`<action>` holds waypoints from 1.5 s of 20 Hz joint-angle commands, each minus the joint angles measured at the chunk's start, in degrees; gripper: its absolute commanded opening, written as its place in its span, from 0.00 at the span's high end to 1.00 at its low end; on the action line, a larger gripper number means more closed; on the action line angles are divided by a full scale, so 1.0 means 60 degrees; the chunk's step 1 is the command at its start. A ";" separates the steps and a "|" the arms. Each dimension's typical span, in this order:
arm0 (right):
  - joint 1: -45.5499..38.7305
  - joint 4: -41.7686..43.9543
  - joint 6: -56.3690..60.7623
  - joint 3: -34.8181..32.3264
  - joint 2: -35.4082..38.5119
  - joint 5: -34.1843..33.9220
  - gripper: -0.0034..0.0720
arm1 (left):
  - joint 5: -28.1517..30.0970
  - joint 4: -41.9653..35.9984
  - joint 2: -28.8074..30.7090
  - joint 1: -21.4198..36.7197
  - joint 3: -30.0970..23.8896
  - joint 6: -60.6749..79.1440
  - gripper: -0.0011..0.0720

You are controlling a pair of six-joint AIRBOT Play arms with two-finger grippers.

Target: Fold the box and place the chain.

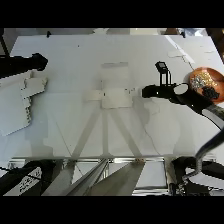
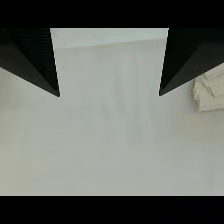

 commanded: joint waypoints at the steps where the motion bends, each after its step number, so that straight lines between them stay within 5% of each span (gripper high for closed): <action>1: 0.0015 0.0095 -0.0011 -0.0168 0.0015 -0.0142 0.93 | 0.0004 0.0004 0.0007 0.0007 0.0007 0.0000 0.04; 23: 0.0015 0.0066 -0.0007 -0.0168 0.0015 0.0022 0.93 | 0.0040 -0.0820 0.0000 0.0004 0.0007 -0.0029 0.04; 28: 0.0015 0.0069 -0.0007 -0.0168 0.0015 0.0011 0.93 | -0.1140 -0.0962 -0.0357 -0.0066 0.0011 0.0022 0.04; 30: 0.0015 0.0069 -0.0007 -0.0168 0.0015 0.0011 0.93 | -0.1198 -0.1643 -0.1086 -0.0204 0.0069 0.0645 0.14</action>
